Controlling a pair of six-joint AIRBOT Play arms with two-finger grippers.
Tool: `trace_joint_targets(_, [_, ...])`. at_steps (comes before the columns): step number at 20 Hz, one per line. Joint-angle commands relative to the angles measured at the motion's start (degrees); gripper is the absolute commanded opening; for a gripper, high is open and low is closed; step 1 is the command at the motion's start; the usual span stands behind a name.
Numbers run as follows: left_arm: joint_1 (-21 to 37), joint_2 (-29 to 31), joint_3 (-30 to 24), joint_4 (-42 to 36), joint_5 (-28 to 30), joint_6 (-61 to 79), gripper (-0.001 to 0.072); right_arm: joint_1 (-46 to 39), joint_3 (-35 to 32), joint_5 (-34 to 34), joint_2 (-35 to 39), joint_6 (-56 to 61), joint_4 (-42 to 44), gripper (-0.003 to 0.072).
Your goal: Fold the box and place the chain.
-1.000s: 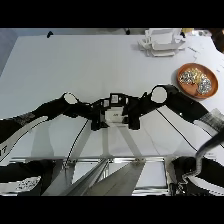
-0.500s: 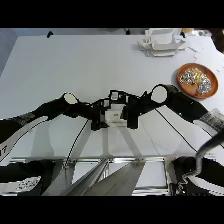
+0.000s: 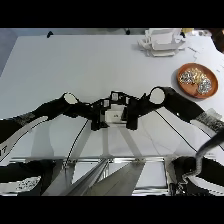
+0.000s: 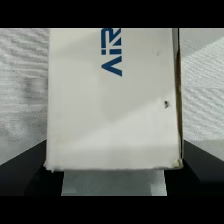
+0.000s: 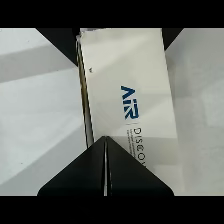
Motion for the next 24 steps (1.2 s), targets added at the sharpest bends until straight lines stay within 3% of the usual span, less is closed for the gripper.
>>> trace_joint_targets(1, [0.02, 0.04, -0.02, 0.02, 0.52, 0.02, 0.0179, 0.07, -2.47, -0.87, -0.04, 0.17, -0.48, 0.0011])
trace_joint_targets(9, [0.02, 0.04, 0.0, 0.02, 0.52, 0.02, 0.0179, 0.04, -2.95, -1.51, 0.98, 0.39, -0.2, 0.0011])
trace_joint_targets(13, [0.02, 0.04, 0.0, 0.02, 0.52, 0.02, 0.0179, -1.53, -1.92, -3.04, 7.21, 2.99, -0.26, 0.0011])
trace_joint_targets(16, [0.02, 0.04, 0.0, 0.02, 0.52, 0.02, 0.0179, -4.42, -1.77, -4.26, 13.0, 12.92, -1.05, 0.0011])
trace_joint_targets(20, [0.02, 0.04, 0.0, 0.02, 0.5, 0.02, 0.0179, -9.79, -1.77, -0.83, 17.44, 38.73, -16.11, 0.0011])
trace_joint_targets(24, [0.02, 0.04, 0.0, 0.02, 0.52, 0.02, 0.0179, -18.08, -1.79, 10.69, 17.81, 50.99, -29.68, 0.0011])
